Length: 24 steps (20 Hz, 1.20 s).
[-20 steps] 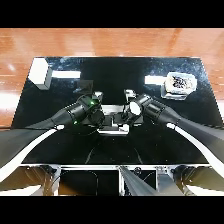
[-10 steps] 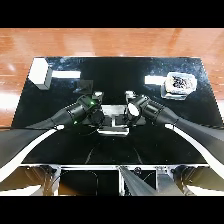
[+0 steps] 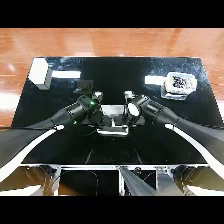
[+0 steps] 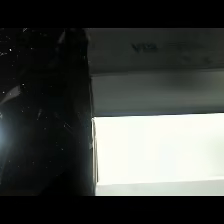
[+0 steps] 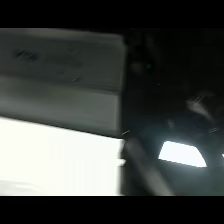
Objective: Fold the box and place the chain.
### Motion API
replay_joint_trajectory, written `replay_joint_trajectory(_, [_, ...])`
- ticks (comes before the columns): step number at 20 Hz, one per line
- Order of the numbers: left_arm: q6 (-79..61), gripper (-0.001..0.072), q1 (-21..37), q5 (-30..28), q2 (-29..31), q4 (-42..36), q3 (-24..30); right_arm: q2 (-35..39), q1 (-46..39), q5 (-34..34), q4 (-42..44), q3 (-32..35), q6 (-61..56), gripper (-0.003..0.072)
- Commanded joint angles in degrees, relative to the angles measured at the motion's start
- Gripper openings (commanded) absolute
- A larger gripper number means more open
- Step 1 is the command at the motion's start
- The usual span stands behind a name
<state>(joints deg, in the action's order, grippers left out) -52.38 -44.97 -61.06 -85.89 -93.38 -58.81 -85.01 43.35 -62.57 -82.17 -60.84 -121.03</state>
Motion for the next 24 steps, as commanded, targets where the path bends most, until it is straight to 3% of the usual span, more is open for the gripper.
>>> replay_joint_trajectory(1, [0.28,0.0021,-0.04,0.02,0.02,-0.11,-0.04,-0.02,-0.07,-1.70,-1.22,-0.04,-0.24,0.0358])
replay_joint_trajectory(12, [0.31,0.0021,-0.04,0.07,0.02,-0.09,-0.04,-0.04,-0.04,-1.84,-3.89,-0.04,-2.64,0.0354])
replay_joint_trajectory(14, [0.31,0.0021,-0.07,0.07,0.02,-0.11,-0.04,-0.17,-0.04,-1.18,-3.67,-0.04,-2.62,0.0217])
replay_joint_trajectory(24, [0.31,0.0021,-0.07,0.09,0.02,-0.09,-0.04,-1.38,-0.04,-0.76,-3.39,-0.04,-2.58,0.0219])
